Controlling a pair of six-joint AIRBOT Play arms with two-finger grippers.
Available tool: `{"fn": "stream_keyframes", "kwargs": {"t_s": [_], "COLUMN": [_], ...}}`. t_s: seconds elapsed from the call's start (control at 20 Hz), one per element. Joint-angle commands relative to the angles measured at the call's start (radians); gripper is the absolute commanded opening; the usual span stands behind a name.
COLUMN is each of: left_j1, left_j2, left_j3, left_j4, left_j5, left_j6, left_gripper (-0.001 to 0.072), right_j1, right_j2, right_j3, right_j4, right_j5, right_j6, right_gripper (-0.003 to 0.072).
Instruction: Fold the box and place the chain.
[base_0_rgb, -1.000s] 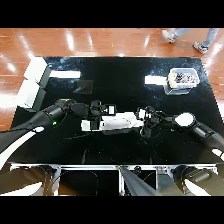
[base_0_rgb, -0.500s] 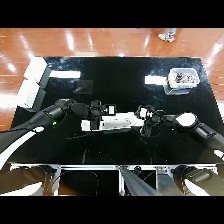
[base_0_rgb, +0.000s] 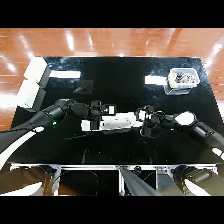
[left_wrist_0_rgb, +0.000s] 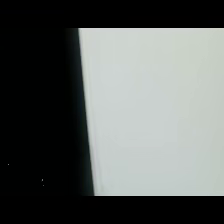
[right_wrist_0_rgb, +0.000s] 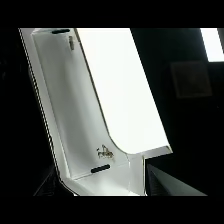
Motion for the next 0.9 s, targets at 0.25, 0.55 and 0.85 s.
{"fn": "stream_keyframes", "kwargs": {"t_s": [0.25,0.55,0.85], "left_j1": [0.000,0.000,0.000], "left_j2": [0.000,0.000,0.000], "left_j3": [0.001,0.001,0.001], "left_j4": [0.000,0.000,0.000], "left_j5": [0.027,0.029,0.029], "left_j6": [0.000,0.000,0.000], "left_gripper": [0.0020,0.0020,0.0020], "right_j1": [-0.035,-0.023,0.048], "right_j2": [-0.180,-0.237,-0.238], "right_j3": [0.124,0.124,0.124], "right_j4": [0.028,0.072,0.013], "right_j5": [0.162,0.203,0.151], "right_j6": [-0.101,-0.124,-0.026], "right_gripper": [0.0711,0.0711,0.0710]}}
